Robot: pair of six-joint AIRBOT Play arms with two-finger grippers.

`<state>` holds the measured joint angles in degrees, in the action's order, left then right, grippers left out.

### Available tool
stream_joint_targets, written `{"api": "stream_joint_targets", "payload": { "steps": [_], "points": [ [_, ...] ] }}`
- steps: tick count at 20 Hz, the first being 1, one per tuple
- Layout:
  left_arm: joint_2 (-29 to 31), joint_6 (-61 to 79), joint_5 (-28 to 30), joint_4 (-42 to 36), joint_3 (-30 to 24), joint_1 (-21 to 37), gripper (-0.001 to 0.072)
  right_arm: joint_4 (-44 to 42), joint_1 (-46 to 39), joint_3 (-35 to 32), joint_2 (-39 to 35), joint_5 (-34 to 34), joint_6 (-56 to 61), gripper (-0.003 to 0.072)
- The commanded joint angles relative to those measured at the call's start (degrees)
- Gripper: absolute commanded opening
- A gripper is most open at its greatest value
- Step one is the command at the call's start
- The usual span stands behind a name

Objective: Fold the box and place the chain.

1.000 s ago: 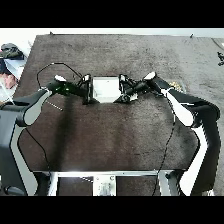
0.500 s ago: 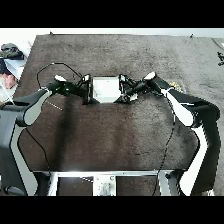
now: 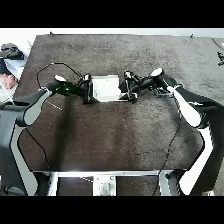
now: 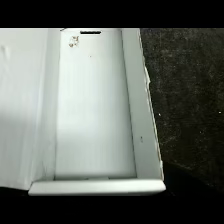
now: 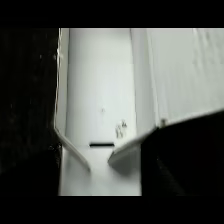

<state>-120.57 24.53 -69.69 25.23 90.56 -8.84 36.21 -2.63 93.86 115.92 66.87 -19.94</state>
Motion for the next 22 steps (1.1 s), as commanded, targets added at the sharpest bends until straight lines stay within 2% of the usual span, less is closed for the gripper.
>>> {"api": "stream_joint_targets", "payload": {
  "steps": [1,5,8,9,10,11,12,15,22],
  "points": [
    [0.0,-0.1,0.1,0.0,0.0,0.0,0.0414,5.4,-1.5,0.0,-2.3,1.3,0.3,0.0592],
    [0.1,0.0,0.3,0.0,0.2,0.0,0.0414,4.5,-1.8,0.0,-5.7,1.3,0.5,0.0590],
    [0.1,0.0,0.5,0.0,0.2,0.0,0.0414,-3.1,-1.8,0.0,-7.4,1.4,3.7,0.0581],
    [0.1,0.0,0.5,0.0,0.2,0.0,0.0414,-6.4,-1.7,0.0,-7.4,2.2,3.7,0.0492],
    [0.1,0.0,0.5,0.0,0.2,0.0,0.0414,-8.7,-1.6,0.0,-7.3,3.8,3.7,0.0262],
    [0.1,0.0,0.5,0.0,0.2,0.0,0.0414,-9.9,-1.2,0.0,-7.3,4.7,3.7,0.0098],
    [0.1,0.0,0.5,0.0,0.2,0.0,0.0414,-10.2,-0.5,0.0,-7.3,4.7,3.7,-0.0004],
    [0.1,0.0,0.5,0.1,0.2,0.0,0.0414,-10.9,2.2,0.0,-7.0,2.1,3.7,-0.0015],
    [0.1,0.0,0.6,0.1,0.1,0.0,0.0414,-12.0,5.1,0.0,-5.2,-13.4,3.7,-0.0016]
  ]
}}
